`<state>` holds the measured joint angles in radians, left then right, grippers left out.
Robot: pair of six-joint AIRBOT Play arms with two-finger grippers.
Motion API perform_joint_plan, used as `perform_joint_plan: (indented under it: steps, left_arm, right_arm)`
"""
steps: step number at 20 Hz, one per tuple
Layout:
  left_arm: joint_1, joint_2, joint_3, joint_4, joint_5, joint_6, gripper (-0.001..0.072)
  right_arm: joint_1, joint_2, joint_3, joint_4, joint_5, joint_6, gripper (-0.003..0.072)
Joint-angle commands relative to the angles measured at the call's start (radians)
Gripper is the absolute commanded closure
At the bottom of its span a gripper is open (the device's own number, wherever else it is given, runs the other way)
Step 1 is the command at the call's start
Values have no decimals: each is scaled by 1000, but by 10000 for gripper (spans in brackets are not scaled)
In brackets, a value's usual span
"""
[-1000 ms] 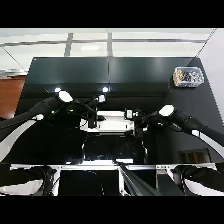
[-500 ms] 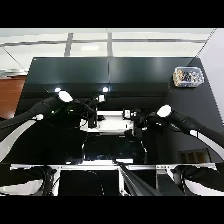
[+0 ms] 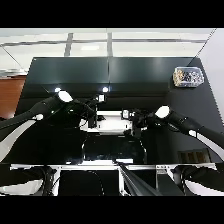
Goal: Fold the box and place the chain.
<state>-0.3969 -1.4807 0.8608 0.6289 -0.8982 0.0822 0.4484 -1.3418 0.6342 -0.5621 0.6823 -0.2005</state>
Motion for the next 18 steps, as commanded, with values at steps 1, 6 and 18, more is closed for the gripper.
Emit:
perform_joint_plan:
  steps: [1, 6, 18]
  left_arm:
    - [0, 0, 1, -1, 0, 0, 680]
    - [0, 0, 1, -1, 1, 0, 680]
    - [27, 88, 9, 32, -5, -229, -11]
  right_arm:
    - [2, -2, 1, -12, -9, 6, -22]
    - [2, -2, 1, -12, -9, 6, -21]
    - [2, -2, 1, -11, -9, 6, 160]
